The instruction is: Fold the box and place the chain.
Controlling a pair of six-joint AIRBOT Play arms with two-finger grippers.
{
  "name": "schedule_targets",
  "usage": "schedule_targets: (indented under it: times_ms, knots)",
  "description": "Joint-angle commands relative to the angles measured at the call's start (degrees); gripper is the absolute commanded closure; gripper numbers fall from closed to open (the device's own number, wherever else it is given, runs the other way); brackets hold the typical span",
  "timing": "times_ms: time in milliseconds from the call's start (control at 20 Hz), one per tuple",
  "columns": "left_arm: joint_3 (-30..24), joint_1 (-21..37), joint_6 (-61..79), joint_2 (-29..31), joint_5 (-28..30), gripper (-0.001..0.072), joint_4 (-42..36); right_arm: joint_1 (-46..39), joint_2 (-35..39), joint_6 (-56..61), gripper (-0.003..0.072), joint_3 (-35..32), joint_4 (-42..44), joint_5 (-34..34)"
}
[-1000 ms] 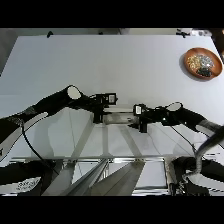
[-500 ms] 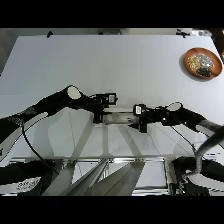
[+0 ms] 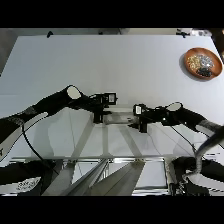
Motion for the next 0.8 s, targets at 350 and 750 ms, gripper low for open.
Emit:
schedule_targets:
  times_ms: [350, 750]
  knots:
    - [0.0, 0.0, -3.7, 1.1, -0.6, 0.0249, -0.1, 0.0, 0.0, 0.0, 0.0283, 0.0, 0.0, 0.0]
    - [0.0, 0.0, -7.7, 6.6, -0.5, 0.0181, 6.6, 0.0, 0.0, 0.0, 0.0283, 0.0, 0.0, 0.0]
